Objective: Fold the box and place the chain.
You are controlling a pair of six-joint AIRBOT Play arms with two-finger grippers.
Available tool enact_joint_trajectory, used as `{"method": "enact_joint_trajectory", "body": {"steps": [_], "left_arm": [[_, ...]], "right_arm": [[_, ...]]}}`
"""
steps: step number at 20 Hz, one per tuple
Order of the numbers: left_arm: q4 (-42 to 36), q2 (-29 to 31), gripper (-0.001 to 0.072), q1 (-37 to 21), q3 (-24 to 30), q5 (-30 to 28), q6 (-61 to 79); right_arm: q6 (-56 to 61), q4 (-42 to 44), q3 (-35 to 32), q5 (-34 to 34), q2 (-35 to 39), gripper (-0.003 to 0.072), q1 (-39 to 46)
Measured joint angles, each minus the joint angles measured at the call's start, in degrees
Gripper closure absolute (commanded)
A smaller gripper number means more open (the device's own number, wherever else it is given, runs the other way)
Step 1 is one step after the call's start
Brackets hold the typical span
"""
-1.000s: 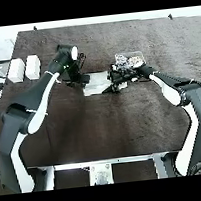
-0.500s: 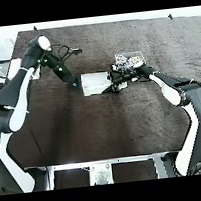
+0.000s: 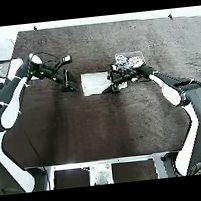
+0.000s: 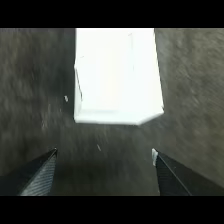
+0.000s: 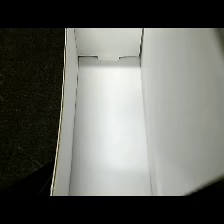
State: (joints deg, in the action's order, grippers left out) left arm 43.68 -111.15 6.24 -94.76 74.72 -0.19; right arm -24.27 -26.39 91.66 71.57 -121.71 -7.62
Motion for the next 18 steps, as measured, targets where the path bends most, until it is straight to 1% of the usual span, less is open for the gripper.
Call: {"method": "enact_joint_trajectory", "body": {"steps": [2,4,10,13,18], "left_arm": [[-3.39,0.00,-0.0011,-0.15,2.86,-3.65,5.33],[-5.73,0.00,-0.0011,-0.28,4.46,-5.44,8.70],[-8.48,0.02,-0.0011,-0.09,7.34,-5.73,11.76],[-9.27,0.11,-0.0011,0.76,8.59,-6.80,12.07],[-10.62,0.13,-0.0011,1.79,9.33,-7.74,12.31]], "right_arm": [[0.00,0.00,0.00,0.02,0.00,0.0210,0.00],[0.00,0.02,0.00,0.02,0.00,0.0210,0.00],[0.00,0.02,0.00,0.02,0.00,0.0211,0.00],[0.00,0.00,0.00,0.02,0.00,0.0210,0.00],[0.00,0.02,0.00,0.02,0.00,0.0210,0.00]]}}
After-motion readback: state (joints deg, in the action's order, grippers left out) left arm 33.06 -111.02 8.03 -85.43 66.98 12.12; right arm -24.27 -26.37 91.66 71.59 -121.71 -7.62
